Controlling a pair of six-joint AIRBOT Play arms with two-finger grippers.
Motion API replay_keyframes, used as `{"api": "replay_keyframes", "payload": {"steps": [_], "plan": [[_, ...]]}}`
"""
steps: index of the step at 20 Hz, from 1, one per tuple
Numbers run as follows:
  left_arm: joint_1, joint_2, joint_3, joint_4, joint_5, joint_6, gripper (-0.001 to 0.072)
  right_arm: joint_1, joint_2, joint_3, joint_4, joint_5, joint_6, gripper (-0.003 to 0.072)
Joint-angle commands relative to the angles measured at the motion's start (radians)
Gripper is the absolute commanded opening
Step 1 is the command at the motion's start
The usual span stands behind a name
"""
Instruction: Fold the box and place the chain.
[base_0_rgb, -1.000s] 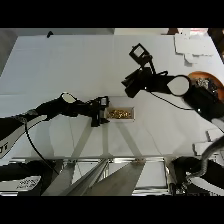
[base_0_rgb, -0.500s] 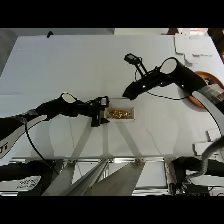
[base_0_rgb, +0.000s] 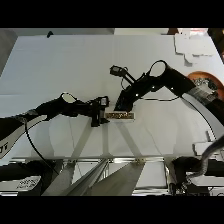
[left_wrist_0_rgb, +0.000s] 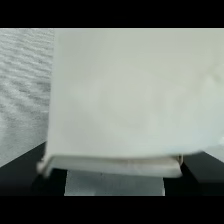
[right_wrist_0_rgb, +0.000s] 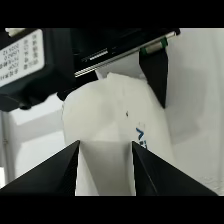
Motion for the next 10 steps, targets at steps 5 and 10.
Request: {"api": "replay_keyframes", "payload": {"steps": [5,10], "plan": [[0.0,0.001,0.0,0.0,0.0,0.0,0.0284,0.094,0.044,-0.008,-0.272,-0.172,-0.024,0.036],[0.0,0.001,0.0,0.0,0.0,0.0,0.0284,0.136,0.048,-0.021,-0.321,-0.194,-0.01,0.0255]]}}
